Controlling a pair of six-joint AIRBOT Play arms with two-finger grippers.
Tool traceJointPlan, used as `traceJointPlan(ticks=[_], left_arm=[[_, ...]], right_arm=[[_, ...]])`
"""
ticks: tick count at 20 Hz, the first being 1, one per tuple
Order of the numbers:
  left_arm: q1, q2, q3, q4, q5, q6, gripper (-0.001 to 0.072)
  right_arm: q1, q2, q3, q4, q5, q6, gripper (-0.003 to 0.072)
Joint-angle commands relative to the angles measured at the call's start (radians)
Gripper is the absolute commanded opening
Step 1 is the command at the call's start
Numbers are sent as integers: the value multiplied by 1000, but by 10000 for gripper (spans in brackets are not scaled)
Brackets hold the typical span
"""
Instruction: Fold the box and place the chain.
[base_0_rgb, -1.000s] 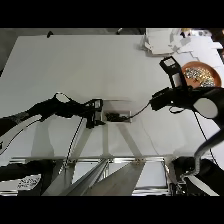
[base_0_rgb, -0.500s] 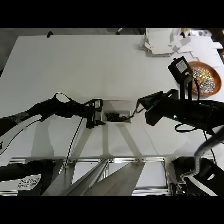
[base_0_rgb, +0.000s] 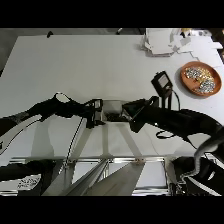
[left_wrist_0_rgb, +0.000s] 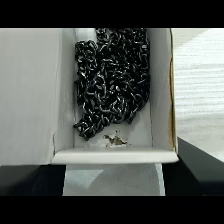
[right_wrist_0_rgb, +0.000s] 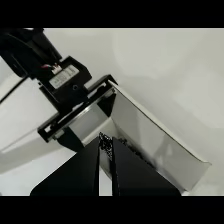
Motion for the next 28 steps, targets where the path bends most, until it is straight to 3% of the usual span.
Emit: traceJointPlan(ticks=[1, 5, 9, 10, 11, 12, 13, 16, 21, 24, 25, 26, 27, 28], left_arm=[[0, 1, 0, 0, 0, 0, 204], [-1, 1, 0, 0, 0, 0, 204], [0, 1, 0, 0, 0, 0, 204], [0, 1, 0, 0, 0, 0, 204], [0, 1, 0, 0, 0, 0, 204], [0, 1, 0, 0, 0, 0, 204], [0, 1, 0, 0, 0, 0, 204], [0, 1, 0, 0, 1, 0, 204], [0, 1, 0, 0, 1, 0, 204], [0, 1, 0, 0, 0, 0, 204], [0, 1, 0, 0, 0, 0, 204], [0, 1, 0, 0, 0, 0, 204], [0, 1, 0, 0, 0, 0, 204], [-1, 1, 0, 0, 0, 0, 204]], right_arm=[[31, -126, -32, 5, -113, -3, 20], [31, -282, -32, -4, -157, -3, 22], [31, -365, -32, -6, -106, -3, 26], [31, -367, -31, -7, -89, -8, 61], [31, -360, -26, -7, -63, -31, 159], [31, -346, -11, -10, -18, -57, 303], [27, -328, 18, -28, 37, -66, 372], [-54, -267, 140, -87, 231, -66, 351], [-321, -229, 210, -175, 486, -66, 107], [-448, -290, 203, -219, 521, -66, 116], [-475, -317, 196, -221, 488, -64, 214], [-496, -351, 188, -222, 442, -42, 416], [-504, -391, 186, -224, 414, -35, 469], [-505, -429, 186, -237, 396, -34, 465]])
